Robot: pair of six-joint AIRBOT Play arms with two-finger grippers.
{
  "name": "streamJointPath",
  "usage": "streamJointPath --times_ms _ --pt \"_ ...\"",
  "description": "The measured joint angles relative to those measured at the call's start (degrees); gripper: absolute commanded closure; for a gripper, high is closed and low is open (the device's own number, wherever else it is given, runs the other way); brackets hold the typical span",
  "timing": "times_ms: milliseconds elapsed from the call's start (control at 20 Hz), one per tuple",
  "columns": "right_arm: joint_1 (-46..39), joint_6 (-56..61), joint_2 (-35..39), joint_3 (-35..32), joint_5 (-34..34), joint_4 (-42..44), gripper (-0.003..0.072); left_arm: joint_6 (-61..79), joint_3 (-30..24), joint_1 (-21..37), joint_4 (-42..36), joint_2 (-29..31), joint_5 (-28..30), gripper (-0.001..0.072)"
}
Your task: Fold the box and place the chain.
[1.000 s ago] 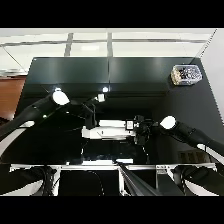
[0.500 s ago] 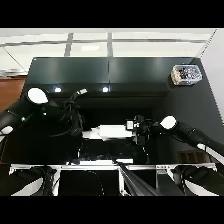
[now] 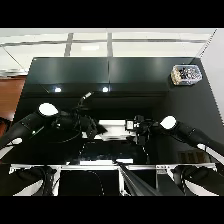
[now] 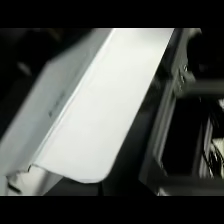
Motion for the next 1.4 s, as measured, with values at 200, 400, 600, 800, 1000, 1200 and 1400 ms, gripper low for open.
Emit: streamJointPath --times_ms 200,400,600,800,1000,1200,1400 --pt "0.0 0.0 0.0 -0.02 -0.07 0.0 0.0454 3.02 -0.09 -0.59 -3.23 -0.31 10.43 0.0685" --pt "0.0 -0.02 0.0 0.0 -0.11 0.0 0.0454 2.67 -0.09 -0.94 -1.31 -3.15 17.66 0.0685" --pt "0.0 0.0 0.0 -0.02 -0.22 0.07 0.0454 1.27 -0.09 -1.01 0.11 -7.41 17.99 0.0685" --pt "0.0 0.02 0.0 -0.02 -0.22 0.07 0.0454 0.09 0.11 -0.81 0.81 -9.38 16.59 0.0686" --pt "0.0 -0.09 0.0 0.0 -0.24 -0.02 0.0454 -0.39 1.81 1.64 3.13 -4.96 14.12 0.0686" --pt "0.0 -0.07 0.0 0.0 -0.22 -0.02 0.0454 -2.51 2.6 5.9 7.87 6.16 10.12 0.0682" --pt "0.0 -0.02 0.0 0.0 -0.2 -0.02 0.0454 1.68 1.29 8.37 12.96 15.32 2.32 0.0682"
